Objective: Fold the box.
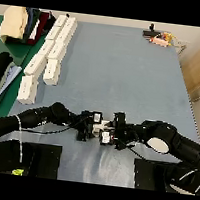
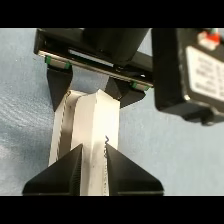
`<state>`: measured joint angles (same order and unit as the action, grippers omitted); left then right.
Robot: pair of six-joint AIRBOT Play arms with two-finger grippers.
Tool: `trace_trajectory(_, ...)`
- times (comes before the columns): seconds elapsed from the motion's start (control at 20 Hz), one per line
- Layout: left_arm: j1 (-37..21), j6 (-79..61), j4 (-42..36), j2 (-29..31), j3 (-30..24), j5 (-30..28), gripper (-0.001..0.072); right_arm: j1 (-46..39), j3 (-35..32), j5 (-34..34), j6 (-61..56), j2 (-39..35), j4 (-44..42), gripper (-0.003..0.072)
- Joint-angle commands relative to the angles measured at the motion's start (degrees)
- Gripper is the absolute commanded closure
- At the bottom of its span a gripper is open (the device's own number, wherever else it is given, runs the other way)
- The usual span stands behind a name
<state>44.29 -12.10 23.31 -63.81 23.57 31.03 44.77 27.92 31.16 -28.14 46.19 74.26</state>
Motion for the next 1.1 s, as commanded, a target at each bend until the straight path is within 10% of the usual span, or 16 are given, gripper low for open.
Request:
trace_trajectory(0.0, 0.0, -0.07, 0.04, -0.02, 0.04, 0.2, 0.0191, 0.0, 0.04, 1.99, -0.87, 0.28, -1.03, 0.0477)
trace_trajectory(0.8, 0.0, -0.04, 0.04, -0.02, 0.04, 0.2, 0.0191, -0.09, 2.14, 6.91, -12.5, -5.01, -4.55, 0.034)
trace_trajectory(0.9, 0.0, -0.07, 0.04, -0.02, 0.04, 0.2, 0.0191, -0.11, 2.19, 8.55, -21.53, -7.98, -4.52, 0.038)
trace_trajectory(1.05, 0.0, -0.04, 0.04, -0.02, 0.04, 0.2, 0.0192, -0.11, 2.16, 10.73, -35.34, -10.56, -2.84, 0.0681)
